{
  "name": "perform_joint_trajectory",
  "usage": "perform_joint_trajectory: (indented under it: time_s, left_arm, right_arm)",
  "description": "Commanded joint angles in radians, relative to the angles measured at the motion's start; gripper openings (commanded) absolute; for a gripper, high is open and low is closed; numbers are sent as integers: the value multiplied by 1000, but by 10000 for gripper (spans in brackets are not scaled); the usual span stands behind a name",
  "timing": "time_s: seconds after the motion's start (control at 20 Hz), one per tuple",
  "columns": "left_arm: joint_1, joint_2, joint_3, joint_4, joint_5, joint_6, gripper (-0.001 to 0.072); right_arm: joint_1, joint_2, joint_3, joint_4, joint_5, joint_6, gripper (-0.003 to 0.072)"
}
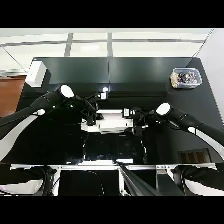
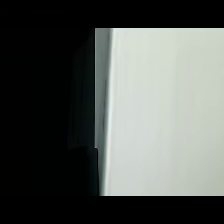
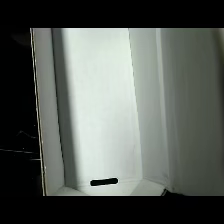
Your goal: Fold the box and place the chain.
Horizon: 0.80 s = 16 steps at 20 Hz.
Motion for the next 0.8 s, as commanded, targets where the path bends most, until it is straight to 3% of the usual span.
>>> perform_joint_trajectory:
  time_s: [0.0, 0.1, 0.2, 0.25, 0.35, 0.5, 0.65, 0.7, 0.75]
  left_arm:
    - [0, 0, 1, -2, 0, -3, 26]
    - [0, 2, 1, -2, 0, -3, 38]
    - [3, 18, 3, -1, 0, -3, 352]
    - [8, 35, 6, 2, -1, -5, 472]
    - [31, 87, 23, 41, -3, -59, 564]
    - [95, 191, 43, 168, -29, -249, 581]
    - [171, 280, 45, 255, -167, -481, 564]
    - [192, 291, 45, 258, -235, -560, 521]
    - [209, 292, 45, 257, -320, -642, 344]
  right_arm:
    - [1, -1, 1, -1, -1, -1, 493]
    - [1, -1, 1, -1, -2, 0, 493]
    - [1, -1, 1, 0, -4, 1, 493]
    - [1, -1, 1, 0, -4, 1, 493]
    - [1, -1, 1, 0, -4, 1, 493]
    - [1, -1, 1, 0, -5, 2, 493]
    - [1, -1, 1, 2, -8, 5, 493]
    - [1, -1, 1, 2, -8, 5, 493]
    - [1, -1, 1, 2, -8, 5, 493]
